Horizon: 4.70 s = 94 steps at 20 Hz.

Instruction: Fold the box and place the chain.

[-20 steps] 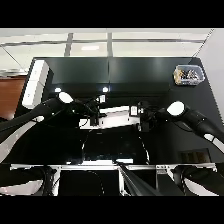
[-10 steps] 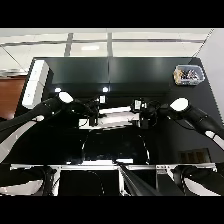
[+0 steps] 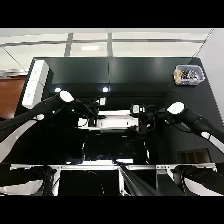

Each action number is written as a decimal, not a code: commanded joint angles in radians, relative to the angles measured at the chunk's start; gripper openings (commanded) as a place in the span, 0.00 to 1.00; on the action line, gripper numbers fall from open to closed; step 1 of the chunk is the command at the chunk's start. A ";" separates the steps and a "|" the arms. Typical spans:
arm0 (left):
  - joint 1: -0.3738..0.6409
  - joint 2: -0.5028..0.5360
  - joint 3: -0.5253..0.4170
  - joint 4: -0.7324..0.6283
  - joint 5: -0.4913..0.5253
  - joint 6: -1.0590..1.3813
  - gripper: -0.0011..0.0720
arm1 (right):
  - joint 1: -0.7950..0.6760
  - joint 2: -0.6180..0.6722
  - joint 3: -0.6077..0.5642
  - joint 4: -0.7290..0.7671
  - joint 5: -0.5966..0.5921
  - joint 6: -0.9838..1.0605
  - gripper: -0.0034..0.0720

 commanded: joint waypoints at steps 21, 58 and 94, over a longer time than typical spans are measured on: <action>0.000 -0.002 0.001 0.007 0.024 0.000 0.05 | 0.051 -0.119 0.038 -0.074 -0.072 0.103 0.97; 0.135 0.319 0.003 0.318 -0.182 -0.581 0.84 | 0.070 -0.128 0.046 -0.124 -0.074 0.132 0.68; 0.229 0.420 -0.064 0.110 -0.045 -0.640 0.05 | 0.070 -0.128 0.046 -0.124 -0.074 0.132 0.31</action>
